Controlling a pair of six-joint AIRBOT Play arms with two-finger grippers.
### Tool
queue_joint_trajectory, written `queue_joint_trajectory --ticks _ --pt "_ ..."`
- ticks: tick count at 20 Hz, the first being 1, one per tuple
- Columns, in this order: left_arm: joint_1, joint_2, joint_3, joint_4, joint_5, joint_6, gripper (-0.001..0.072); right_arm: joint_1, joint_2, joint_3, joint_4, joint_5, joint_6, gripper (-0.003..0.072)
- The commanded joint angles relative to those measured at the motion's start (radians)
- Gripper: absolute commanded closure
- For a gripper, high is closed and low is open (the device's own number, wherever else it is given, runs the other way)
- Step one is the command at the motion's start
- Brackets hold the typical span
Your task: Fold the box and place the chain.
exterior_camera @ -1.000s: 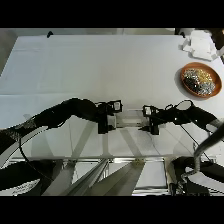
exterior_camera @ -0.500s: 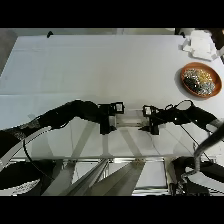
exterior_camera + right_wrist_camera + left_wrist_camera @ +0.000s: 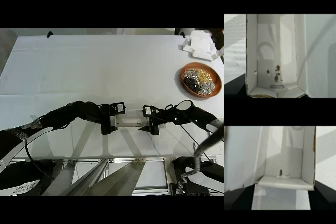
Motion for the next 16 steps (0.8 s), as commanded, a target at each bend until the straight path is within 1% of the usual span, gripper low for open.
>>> queue_joint_trajectory --ticks 1,9,16 --pt "-0.01 -0.001 0.001 -0.003 -0.013 0.0 0.0009 0.001 0.0 0.0 0.0 0.0 0.0 0.0249" --pt "-0.024 -0.001 0.001 -0.022 -0.048 0.0 0.0009 0.001 0.0 0.0 0.0 0.0 0.0 0.0249" --pt "-0.023 -0.001 0.001 -0.021 -0.047 0.0 0.001 0.001 0.0 0.0 0.0 0.0 0.0 0.0249"
